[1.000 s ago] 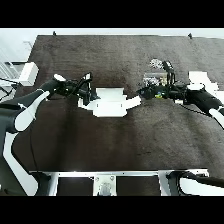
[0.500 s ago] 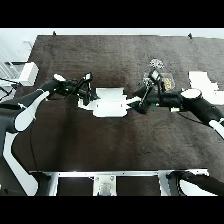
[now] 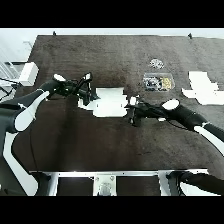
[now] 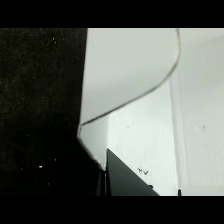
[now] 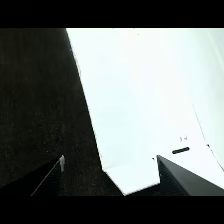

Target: Fold the box and place the chain.

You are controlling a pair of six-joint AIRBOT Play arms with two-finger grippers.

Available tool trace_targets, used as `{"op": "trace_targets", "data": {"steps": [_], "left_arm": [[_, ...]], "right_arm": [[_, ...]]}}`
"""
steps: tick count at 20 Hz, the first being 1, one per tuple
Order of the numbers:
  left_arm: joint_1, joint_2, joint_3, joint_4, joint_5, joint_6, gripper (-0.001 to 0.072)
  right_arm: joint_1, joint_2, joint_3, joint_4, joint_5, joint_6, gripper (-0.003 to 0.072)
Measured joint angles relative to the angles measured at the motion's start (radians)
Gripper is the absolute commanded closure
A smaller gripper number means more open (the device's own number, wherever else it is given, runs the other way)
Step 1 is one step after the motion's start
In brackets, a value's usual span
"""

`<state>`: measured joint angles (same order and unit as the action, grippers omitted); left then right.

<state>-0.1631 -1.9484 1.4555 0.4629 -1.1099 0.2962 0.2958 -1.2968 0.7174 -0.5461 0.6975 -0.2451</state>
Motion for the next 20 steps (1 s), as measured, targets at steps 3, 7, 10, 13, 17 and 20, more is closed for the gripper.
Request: {"op": "trace_targets", "data": {"steps": [3,7,10,13,17,20], "left_arm": [[0.000,0.000,0.000,0.000,0.000,0.000,0.0688],[0.000,0.000,0.000,0.000,0.000,0.000,0.0688],[0.000,0.000,0.000,0.000,0.000,0.000,0.0689],[0.000,0.000,0.000,0.000,0.001,0.000,0.0688],[0.000,0.000,0.000,0.000,0.001,0.000,0.0688],[0.000,0.000,0.000,0.000,0.001,0.000,0.0688]], "right_arm": [[0.046,-0.031,-0.002,-0.024,-0.061,-0.015,-0.0009],[0.070,-0.074,0.003,-0.036,-0.134,-0.023,-0.0008],[0.076,-0.091,0.014,-0.038,-0.188,-0.024,-0.0008],[0.077,-0.098,0.043,-0.037,-0.219,-0.024,-0.0008],[0.077,-0.101,0.092,-0.033,-0.237,-0.024,-0.0008],[0.077,-0.101,0.122,-0.032,-0.241,-0.008,-0.0008]]}}
